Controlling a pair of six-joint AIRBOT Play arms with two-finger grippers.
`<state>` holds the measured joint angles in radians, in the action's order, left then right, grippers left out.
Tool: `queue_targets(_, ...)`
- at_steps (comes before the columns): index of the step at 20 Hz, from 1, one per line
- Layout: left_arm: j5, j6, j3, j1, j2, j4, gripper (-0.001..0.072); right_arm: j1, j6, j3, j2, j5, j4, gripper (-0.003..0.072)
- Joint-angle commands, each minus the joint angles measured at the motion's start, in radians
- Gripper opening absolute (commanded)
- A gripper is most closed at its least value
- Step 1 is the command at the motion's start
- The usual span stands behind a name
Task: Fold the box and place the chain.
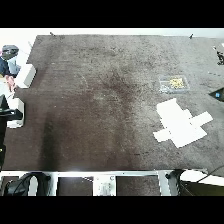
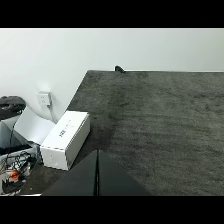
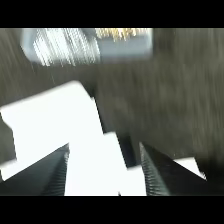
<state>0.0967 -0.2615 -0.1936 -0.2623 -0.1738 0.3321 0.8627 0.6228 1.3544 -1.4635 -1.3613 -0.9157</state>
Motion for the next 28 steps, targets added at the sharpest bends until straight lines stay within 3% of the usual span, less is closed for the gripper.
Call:
queue_targets(1,0.000,0.000,0.000,0.000,0.001,0.000,0.0012,0.041,0.067,0.179,-0.180,-0.181,-0.203,0.0469)
queue_targets(5,0.000,0.000,0.000,0.000,0.001,0.000,0.0012,0.041,0.075,0.333,-0.332,-0.214,-0.245,0.0469)
queue_targets(7,-0.001,0.000,0.000,0.000,0.001,0.000,0.0012,0.041,0.059,0.357,-0.376,-0.209,-0.257,0.0469)
queue_targets(10,0.000,0.000,0.000,0.000,0.001,0.000,0.0012,0.040,0.029,0.359,-0.443,-0.229,-0.277,0.0468)
queue_targets(13,0.000,0.000,0.000,0.000,0.001,0.000,0.0012,0.040,-0.006,0.357,-0.497,-0.336,-0.239,0.0468)
queue_targets(15,0.000,0.000,0.000,0.000,0.001,0.000,0.0012,0.039,-0.064,0.328,-0.502,-0.387,-0.186,0.0468)
queue_targets(19,0.000,0.000,0.000,0.000,0.001,0.000,0.0012,0.018,-0.105,0.261,-0.502,-0.414,-0.229,0.0467)
queue_targets(21,0.000,0.000,0.000,0.000,0.001,0.000,0.0012,0.015,-0.108,0.256,-0.502,-0.443,-0.166,0.0466)
queue_targets(22,0.000,0.000,0.000,0.000,0.001,0.000,0.0012,0.013,-0.108,0.256,-0.500,-0.446,-0.157,0.0448)
queue_targets(23,0.000,0.000,0.000,0.000,0.001,0.000,0.0012,0.010,-0.108,0.256,-0.499,-0.446,-0.159,0.0262)
queue_targets(25,0.000,0.000,0.000,0.000,0.001,0.000,0.0012,-0.004,-0.095,0.253,-0.497,-0.449,-0.169,0.0043)
queue_targets(28,0.000,0.000,0.000,0.000,0.001,0.000,0.0012,-0.016,-0.101,0.203,-0.462,-0.448,-0.156,0.0009)
